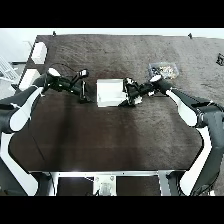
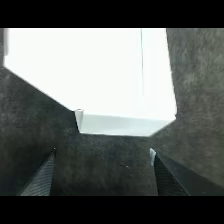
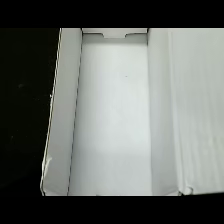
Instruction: Fold the box and place the chain.
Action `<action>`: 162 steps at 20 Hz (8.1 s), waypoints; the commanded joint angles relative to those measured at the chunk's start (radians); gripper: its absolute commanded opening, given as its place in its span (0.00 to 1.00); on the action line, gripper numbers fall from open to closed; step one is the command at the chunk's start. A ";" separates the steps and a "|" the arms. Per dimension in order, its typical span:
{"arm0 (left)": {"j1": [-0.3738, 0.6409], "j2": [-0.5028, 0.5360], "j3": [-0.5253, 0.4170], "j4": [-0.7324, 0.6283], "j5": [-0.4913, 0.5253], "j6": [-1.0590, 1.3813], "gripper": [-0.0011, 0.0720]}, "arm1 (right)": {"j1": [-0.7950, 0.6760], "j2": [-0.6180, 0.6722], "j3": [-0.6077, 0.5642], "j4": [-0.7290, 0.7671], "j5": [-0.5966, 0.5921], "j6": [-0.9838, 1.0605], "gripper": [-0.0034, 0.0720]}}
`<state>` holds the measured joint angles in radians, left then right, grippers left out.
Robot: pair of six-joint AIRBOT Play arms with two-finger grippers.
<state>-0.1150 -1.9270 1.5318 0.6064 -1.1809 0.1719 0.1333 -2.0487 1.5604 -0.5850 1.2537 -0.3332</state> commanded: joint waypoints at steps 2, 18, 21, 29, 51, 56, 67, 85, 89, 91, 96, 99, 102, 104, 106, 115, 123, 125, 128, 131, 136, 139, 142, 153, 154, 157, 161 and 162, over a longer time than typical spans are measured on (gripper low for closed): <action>-0.003 -0.033 -0.010 -0.108 0.007 0.125 0.99 | 0.001 0.000 0.000 0.000 0.000 0.000 0.79; -0.035 -0.054 -0.010 -0.037 0.004 0.091 0.99 | 0.001 0.000 0.000 0.000 0.000 0.000 0.79; -0.024 -0.054 -0.010 -0.020 -0.019 0.088 0.99 | 0.001 0.000 0.000 0.000 0.000 0.000 0.79; -0.022 -0.054 -0.010 -0.065 -0.006 0.090 1.00 | 0.001 0.000 0.000 0.000 0.000 0.000 0.79; -0.029 -0.054 -0.010 -0.084 0.023 0.103 1.00 | 0.001 0.000 0.000 0.000 0.000 0.000 0.79; -0.028 -0.064 -0.010 -0.084 0.026 0.143 1.00 | 0.001 0.000 0.000 0.000 0.000 0.000 0.79; -0.030 -0.083 -0.010 -0.098 -0.020 0.197 1.00 | 0.001 0.000 0.000 0.000 0.000 0.000 0.79; -0.052 -0.087 -0.010 -0.134 -0.006 0.195 1.00 | 0.001 0.000 0.000 0.000 0.000 0.000 0.79; -0.080 -0.087 -0.010 -0.135 0.074 0.192 1.00 | 0.001 0.000 0.000 0.000 0.000 0.000 0.79; -0.089 -0.087 -0.010 -0.130 0.100 0.172 1.00 | 0.001 0.000 0.000 0.000 0.000 0.000 0.79; -0.089 -0.089 -0.010 -0.119 0.123 0.166 0.99 | 0.001 0.000 0.000 0.000 0.000 0.000 0.79; -0.090 -0.090 -0.010 -0.117 0.123 0.166 0.99 | 0.001 0.000 0.000 0.000 0.000 0.000 0.79; -0.090 -0.090 -0.010 -0.117 0.126 0.166 0.99 | 0.001 0.000 0.000 0.000 0.000 0.000 0.79; -0.090 -0.092 -0.010 -0.116 0.129 0.168 0.99 | 0.001 0.000 0.000 0.000 0.000 0.000 0.79; -0.090 -0.096 -0.010 -0.117 0.135 0.169 0.99 | 0.001 0.000 0.000 0.000 0.000 0.000 0.79; -0.090 -0.105 -0.010 -0.159 0.122 0.203 0.99 | 0.001 0.000 0.000 0.000 0.000 0.000 0.79; -0.090 -0.105 -0.010 -0.165 0.116 0.204 0.64 | 0.001 0.000 0.000 0.000 0.000 0.000 0.79; -0.090 -0.105 -0.010 -0.161 0.117 0.204 0.64 | 0.001 0.000 0.000 0.000 0.000 0.000 0.79; -0.090 -0.105 -0.010 -0.162 0.120 0.203 0.64 | 0.001 0.000 0.000 0.000 0.000 0.000 0.79; -0.089 -0.105 -0.010 -0.166 0.128 0.203 0.64 | 0.001 0.000 0.000 0.000 0.000 0.000 0.79; -0.089 -0.105 -0.010 -0.166 0.125 0.203 0.64 | 0.001 0.000 0.000 0.000 0.000 0.000 0.79; -0.089 -0.105 -0.010 -0.166 0.126 0.203 0.64 | 0.001 0.000 0.000 0.000 0.000 0.000 0.79; -0.089 -0.105 -0.010 -0.166 0.126 0.203 0.64 | 0.001 0.000 0.000 0.000 0.000 0.000 0.79; -0.089 -0.105 -0.010 -0.166 0.125 0.203 0.64 | -0.002 0.003 0.002 0.006 0.000 0.000 0.80; -0.089 -0.105 -0.010 -0.166 0.125 0.203 0.64 | -0.009 0.009 0.002 0.000 0.002 0.010 1.00; -0.089 -0.105 -0.010 -0.166 0.125 0.203 0.64 | -0.046 0.030 0.002 -0.005 0.019 0.031 1.00; -0.089 -0.105 -0.010 -0.166 0.126 0.203 0.64 | -0.094 0.051 0.002 -0.012 0.058 0.073 1.00; -0.089 -0.105 -0.010 -0.166 0.125 0.203 0.64 | -0.103 0.052 0.002 -0.020 0.062 0.083 1.00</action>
<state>-0.2043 -2.0315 1.5219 0.4355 -1.0439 0.3725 0.0593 -2.0071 1.5616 -0.5957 1.2995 -0.2798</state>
